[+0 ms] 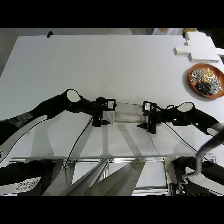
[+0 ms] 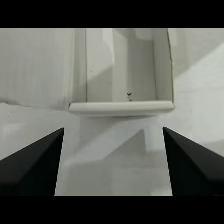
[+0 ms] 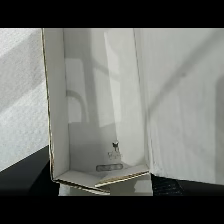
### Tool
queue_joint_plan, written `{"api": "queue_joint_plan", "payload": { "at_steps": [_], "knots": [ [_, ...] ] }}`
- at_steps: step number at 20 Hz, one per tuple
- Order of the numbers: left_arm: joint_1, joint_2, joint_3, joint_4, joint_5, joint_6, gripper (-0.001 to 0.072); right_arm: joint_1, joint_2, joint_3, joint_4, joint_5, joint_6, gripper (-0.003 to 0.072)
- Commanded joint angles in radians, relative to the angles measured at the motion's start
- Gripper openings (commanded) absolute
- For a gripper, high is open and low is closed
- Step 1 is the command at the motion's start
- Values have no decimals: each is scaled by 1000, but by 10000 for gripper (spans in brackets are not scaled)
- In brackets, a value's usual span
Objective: Fold the box and place the chain.
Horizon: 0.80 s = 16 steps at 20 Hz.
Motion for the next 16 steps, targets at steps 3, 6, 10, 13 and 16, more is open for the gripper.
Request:
{"api": "queue_joint_plan", "payload": {
  "at_steps": [3,6,10,13,16],
  "knots": [
    [-3,-29,-10,-73,32,50,701,0,0,0,0,0,0,316],
    [-12,-32,-11,-80,31,52,702,0,0,0,0,0,0,316],
    [-26,-32,-11,-96,8,125,702,0,0,0,0,0,0,316],
    [-32,-32,-14,-104,8,125,702,0,0,0,0,0,0,316],
    [-39,-32,-40,-128,12,125,702,0,0,0,0,0,0,316]
  ]
}}
